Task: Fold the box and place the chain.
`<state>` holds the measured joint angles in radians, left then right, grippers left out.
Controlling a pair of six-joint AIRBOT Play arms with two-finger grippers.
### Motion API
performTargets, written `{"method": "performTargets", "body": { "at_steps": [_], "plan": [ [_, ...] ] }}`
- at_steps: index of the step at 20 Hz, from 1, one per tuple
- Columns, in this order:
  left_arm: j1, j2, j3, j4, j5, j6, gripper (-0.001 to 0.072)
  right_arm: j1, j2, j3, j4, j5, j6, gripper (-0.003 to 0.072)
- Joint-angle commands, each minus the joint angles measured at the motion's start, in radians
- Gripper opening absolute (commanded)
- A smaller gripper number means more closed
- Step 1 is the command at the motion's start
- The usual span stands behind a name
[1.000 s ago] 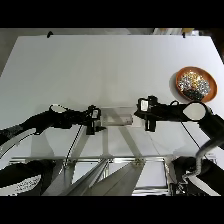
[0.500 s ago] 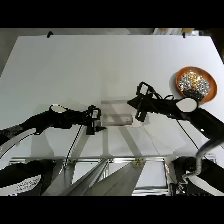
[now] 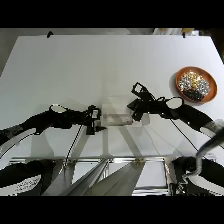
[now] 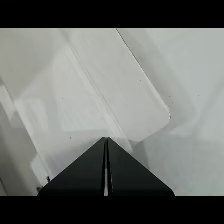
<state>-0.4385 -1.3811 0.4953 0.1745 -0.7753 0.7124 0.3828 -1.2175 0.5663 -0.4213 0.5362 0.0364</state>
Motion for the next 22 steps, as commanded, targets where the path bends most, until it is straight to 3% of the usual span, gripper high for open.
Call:
{"method": "performTargets", "body": {
  "at_steps": [1,6,8,10,13,15,16,19,22],
  "plan": [
    [0.000,0.001,0.001,0.001,0.001,0.002,0.0138,-0.001,0.071,0.001,-0.075,0.055,0.108,0.0014],
    [0.000,0.001,0.001,0.001,0.001,0.002,0.0138,0.000,0.322,0.001,-0.505,0.246,0.184,0.0014],
    [0.000,0.001,0.001,0.001,0.000,0.002,0.0138,0.000,0.358,0.000,-0.676,0.319,0.183,0.0014],
    [0.000,0.001,0.001,0.001,0.001,0.002,0.0138,0.000,0.351,-0.001,-0.749,0.326,0.184,0.0014],
    [0.000,0.001,0.001,0.000,0.001,0.002,0.0138,-0.001,0.302,-0.002,-0.716,0.315,0.167,0.0031],
    [0.000,0.001,0.001,0.000,0.000,0.002,0.0138,-0.020,0.253,-0.012,-0.601,0.284,0.020,0.0258],
    [0.000,0.001,0.001,-0.002,0.001,0.002,0.0138,-0.026,0.222,-0.018,-0.513,0.264,-0.071,0.0295],
    [0.000,0.001,0.001,-0.002,0.000,0.002,0.0138,-0.030,0.124,-0.018,-0.325,0.264,-0.270,0.0295],
    [0.000,0.001,0.001,-0.002,0.000,0.002,0.0138,-0.030,0.085,-0.018,-0.310,0.263,-0.282,0.0290]
  ]
}}
